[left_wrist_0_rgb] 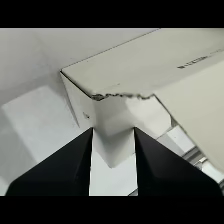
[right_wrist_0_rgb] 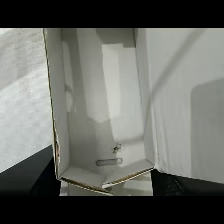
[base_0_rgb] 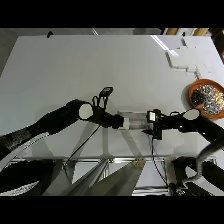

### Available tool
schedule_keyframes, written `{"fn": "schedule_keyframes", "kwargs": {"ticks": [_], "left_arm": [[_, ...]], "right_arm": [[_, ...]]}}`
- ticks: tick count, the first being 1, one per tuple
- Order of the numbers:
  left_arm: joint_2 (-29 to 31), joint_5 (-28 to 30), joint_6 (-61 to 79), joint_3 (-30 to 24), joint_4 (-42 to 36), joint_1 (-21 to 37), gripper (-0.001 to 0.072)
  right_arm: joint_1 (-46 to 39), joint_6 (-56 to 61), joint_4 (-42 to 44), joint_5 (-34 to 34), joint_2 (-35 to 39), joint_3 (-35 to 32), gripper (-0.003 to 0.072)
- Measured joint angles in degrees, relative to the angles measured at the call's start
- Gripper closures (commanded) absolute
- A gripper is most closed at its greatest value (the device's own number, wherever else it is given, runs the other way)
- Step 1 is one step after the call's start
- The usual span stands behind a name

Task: Fold the box and place the chain.

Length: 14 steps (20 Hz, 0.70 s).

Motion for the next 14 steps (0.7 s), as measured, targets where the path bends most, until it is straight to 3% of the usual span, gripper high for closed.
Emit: {"fn": "schedule_keyframes", "kwargs": {"ticks": [7, 14], "left_arm": [[-2.71, -3.69, -9.66, 4.59, 8.13, -2.10, 0.0417], [-10.95, -15.76, -20.74, 16.79, 16.26, -4.87, 0.0420]], "right_arm": [[0.00, 0.00, 0.02, 0.00, 0.00, 0.00, 0.0349], [0.00, 0.02, 0.02, 0.00, 0.00, 0.00, 0.0349]]}}
